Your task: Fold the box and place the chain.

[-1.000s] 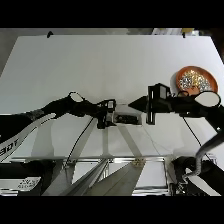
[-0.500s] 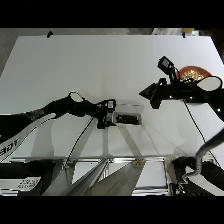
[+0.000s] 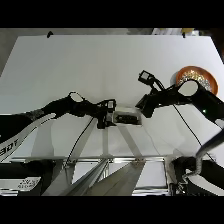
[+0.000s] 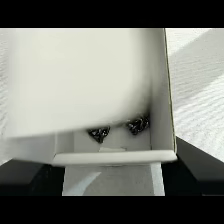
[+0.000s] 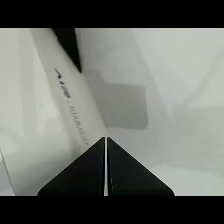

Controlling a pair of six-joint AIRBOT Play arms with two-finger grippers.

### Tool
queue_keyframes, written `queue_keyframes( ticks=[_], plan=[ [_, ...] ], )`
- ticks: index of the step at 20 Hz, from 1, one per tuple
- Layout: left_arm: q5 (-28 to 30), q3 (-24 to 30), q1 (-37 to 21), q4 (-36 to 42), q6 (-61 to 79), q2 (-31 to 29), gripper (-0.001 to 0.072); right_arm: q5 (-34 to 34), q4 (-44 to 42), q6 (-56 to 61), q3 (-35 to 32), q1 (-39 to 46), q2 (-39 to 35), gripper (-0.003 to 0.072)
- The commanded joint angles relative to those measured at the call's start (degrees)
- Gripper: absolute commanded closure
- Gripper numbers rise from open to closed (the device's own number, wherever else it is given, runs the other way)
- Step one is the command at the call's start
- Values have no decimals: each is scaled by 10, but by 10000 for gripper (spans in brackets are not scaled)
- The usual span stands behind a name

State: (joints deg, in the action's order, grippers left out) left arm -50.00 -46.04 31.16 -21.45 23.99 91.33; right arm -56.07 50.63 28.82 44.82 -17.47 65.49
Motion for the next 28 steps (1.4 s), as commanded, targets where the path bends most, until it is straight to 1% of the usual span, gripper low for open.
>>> queue_keyframes(
  ticks=[1,4,5,6,7,8,9,14,16,19,20,22,23,24,25,28],
  plan=[
    [0,0,0,0,0,0,380,-21,14,-37,-5,-37,-11,669],
    [0,0,0,0,0,0,380,-35,5,-84,-19,-52,-37,668],
    [0,0,0,0,0,0,380,-37,-1,-99,-24,-55,-49,656],
    [0,0,0,0,0,0,380,-37,-4,-111,-26,-59,-60,583],
    [0,0,0,0,0,0,380,-37,-3,-114,-27,-63,-68,546],
    [0,0,0,0,0,0,380,-34,-1,-114,-27,-69,-73,490],
    [0,0,0,0,0,0,380,-32,4,-114,-27,-74,-73,476],
    [0,0,0,0,0,0,380,-20,64,-116,-27,-82,-73,475],
    [0,0,0,0,0,0,380,3,77,-116,-31,-82,-73,420],
    [0,0,0,0,0,0,380,17,76,-116,-45,-82,-73,421],
    [0,0,0,0,0,0,380,17,76,-120,-51,-82,-73,435],
    [0,0,0,0,0,0,380,17,76,-140,-63,-82,-73,534],
    [0,0,0,0,0,0,380,20,76,-144,-67,-82,-73,537],
    [0,0,0,0,0,0,380,24,77,-144,-69,-82,-73,580],
    [0,0,0,0,0,0,380,28,77,-144,-69,-82,-73,596],
    [0,0,0,0,0,0,380,43,77,-144,-69,-82,-73,599]
  ],
)
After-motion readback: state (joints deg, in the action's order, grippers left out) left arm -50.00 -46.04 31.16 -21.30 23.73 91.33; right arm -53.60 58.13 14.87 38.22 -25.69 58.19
